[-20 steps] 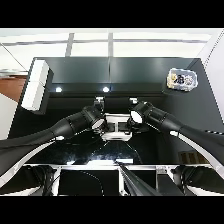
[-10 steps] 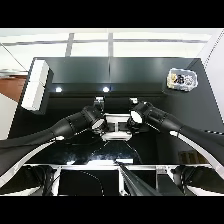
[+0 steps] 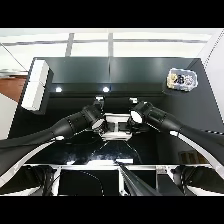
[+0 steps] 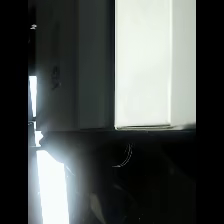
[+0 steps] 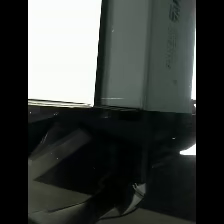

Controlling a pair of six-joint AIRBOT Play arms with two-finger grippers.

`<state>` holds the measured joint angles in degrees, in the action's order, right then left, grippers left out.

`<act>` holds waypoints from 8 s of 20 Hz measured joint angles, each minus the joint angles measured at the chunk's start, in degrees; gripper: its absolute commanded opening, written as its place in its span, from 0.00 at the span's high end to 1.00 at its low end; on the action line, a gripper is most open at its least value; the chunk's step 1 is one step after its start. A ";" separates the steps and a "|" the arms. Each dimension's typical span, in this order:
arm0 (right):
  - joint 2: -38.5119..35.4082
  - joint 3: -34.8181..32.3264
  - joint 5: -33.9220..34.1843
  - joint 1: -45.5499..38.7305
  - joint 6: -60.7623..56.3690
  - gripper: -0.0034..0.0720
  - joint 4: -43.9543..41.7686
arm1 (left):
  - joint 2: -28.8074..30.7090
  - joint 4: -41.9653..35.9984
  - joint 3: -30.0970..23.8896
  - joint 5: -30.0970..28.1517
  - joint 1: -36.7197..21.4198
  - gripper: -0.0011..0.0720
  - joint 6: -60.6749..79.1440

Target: Fold the box and place the chain.

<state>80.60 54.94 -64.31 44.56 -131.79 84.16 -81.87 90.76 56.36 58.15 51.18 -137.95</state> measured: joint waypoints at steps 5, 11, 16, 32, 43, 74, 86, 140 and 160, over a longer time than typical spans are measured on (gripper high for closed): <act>0.00 0.17 0.02 0.00 -0.07 0.72 0.11 | 0.00 -0.11 0.00 -0.02 0.00 0.95 -0.15; -0.07 2.21 -0.81 0.00 0.00 0.45 1.25 | 0.00 0.17 0.00 0.26 0.00 0.95 0.00; -1.95 3.43 -5.07 0.00 2.86 0.45 3.02 | 0.00 0.02 0.00 0.15 0.00 0.95 0.02; -26.29 1.27 -2.84 -31.36 19.12 0.03 25.75 | 0.00 0.24 0.00 0.79 0.00 0.95 0.00; 11.93 31.39 1.14 -52.70 26.27 0.17 16.35 | 0.00 -0.02 0.00 0.57 -0.11 0.95 -0.02; 27.26 47.80 -2.36 -57.59 27.34 0.92 9.03 | 0.00 0.02 0.00 0.59 -0.11 0.94 -0.04; 0.31 47.84 -7.45 -57.13 42.80 0.92 -4.98 | 0.00 0.00 0.00 -0.63 -0.15 0.95 -0.07; -25.22 17.86 -16.02 -23.32 62.93 0.93 -46.34 | 0.00 -1.27 0.00 -0.28 -0.17 0.95 -0.04; -26.38 -6.99 -8.17 -30.21 67.14 0.16 -40.17 | 0.00 -1.25 0.00 -0.42 -0.17 0.95 -0.02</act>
<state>54.22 47.94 -72.49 14.35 -64.64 43.99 -81.87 89.52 56.36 57.74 51.00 -137.97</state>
